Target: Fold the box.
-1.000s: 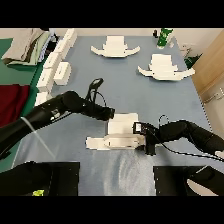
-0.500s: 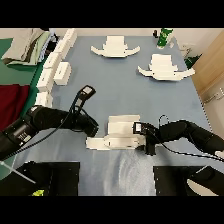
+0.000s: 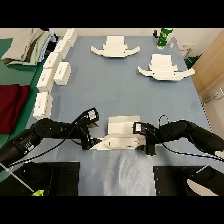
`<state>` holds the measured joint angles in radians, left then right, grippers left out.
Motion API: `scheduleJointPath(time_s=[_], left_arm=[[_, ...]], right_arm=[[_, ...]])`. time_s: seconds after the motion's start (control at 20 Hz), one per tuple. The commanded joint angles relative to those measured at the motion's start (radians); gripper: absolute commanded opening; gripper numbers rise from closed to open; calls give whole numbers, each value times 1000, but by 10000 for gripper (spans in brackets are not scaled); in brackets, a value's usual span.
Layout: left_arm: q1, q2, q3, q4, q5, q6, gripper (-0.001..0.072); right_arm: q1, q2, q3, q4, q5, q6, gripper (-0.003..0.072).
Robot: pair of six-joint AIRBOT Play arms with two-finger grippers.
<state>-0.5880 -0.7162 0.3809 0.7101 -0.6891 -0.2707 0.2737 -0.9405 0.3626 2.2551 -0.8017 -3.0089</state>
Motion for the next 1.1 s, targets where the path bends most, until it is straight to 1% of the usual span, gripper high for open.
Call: scheduleJointPath(time_s=[0.0, 0.2, 0.3, 0.45, 0.5, 0.55, 0.6, 0.7, 0.75, 0.85, 1.05], left_arm=[[8, -57, -21, -85, 1, 262, 693], [8, -141, -21, -87, -53, 309, 693], [-14, -164, -21, -92, -35, 309, 692], [-68, -209, -20, -205, -18, 309, 692], [-81, -229, -21, -239, 2, 309, 661], [-92, -245, -20, -249, 38, 311, 521], [-100, -253, -20, -249, 79, 316, 414], [-114, -257, -20, -250, 140, 316, 272], [-122, -257, -20, -251, 153, 316, 187], [-136, -257, -20, -259, 157, 316, 106], [-154, -265, -18, -346, 167, 325, 107]], right_arm=[[0, 1, 0, 0, 0, 0, 504], [0, 1, 0, 0, 0, 0, 504], [0, 1, 0, 0, 0, 0, 504], [0, 1, 0, 0, 0, 0, 504], [0, 1, 0, 0, 0, 0, 504], [0, 1, 0, 0, 0, 0, 504], [0, 1, 0, 0, 0, 0, 504], [1, 1, 0, 0, 0, 0, 505], [0, 1, 0, 0, 0, 0, 504], [0, 1, 0, 0, 0, 0, 504], [0, 1, 0, 0, 0, 0, 504]])
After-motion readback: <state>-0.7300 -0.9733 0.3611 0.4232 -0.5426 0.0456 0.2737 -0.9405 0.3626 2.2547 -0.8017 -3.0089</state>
